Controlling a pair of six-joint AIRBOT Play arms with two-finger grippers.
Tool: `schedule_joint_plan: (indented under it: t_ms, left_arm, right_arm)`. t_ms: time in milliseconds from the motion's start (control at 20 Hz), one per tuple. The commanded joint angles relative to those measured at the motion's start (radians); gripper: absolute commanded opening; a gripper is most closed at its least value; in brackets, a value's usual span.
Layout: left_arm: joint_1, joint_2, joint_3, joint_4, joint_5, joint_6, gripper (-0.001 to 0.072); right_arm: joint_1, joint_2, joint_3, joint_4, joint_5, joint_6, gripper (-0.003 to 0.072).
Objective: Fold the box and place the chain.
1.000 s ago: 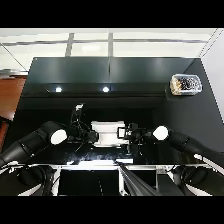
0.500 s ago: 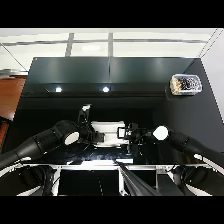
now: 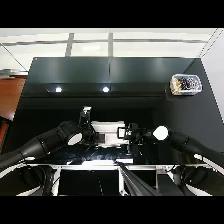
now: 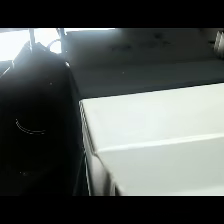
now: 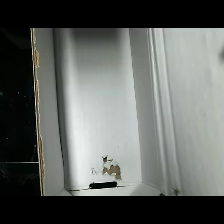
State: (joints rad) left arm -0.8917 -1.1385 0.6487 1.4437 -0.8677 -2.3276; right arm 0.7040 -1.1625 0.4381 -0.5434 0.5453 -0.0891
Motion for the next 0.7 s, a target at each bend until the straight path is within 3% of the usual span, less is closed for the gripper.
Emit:
schedule_joint_plan:
  t_ms: [0,450,650]
  left_arm:
    - [-0.012,-0.001,0.001,0.021,0.000,-0.039,0.0229]
    - [-0.014,-0.001,0.004,0.061,-0.008,-0.037,0.0229]
    - [-0.014,-0.023,0.049,0.085,-0.042,-0.037,0.0229]
  right_arm:
    - [0.001,0.000,0.001,0.000,0.000,0.000,0.0390]
    - [0.001,0.000,0.001,0.000,0.000,0.000,0.0390]
    - [0.001,0.000,0.001,0.000,0.000,0.000,0.0390]
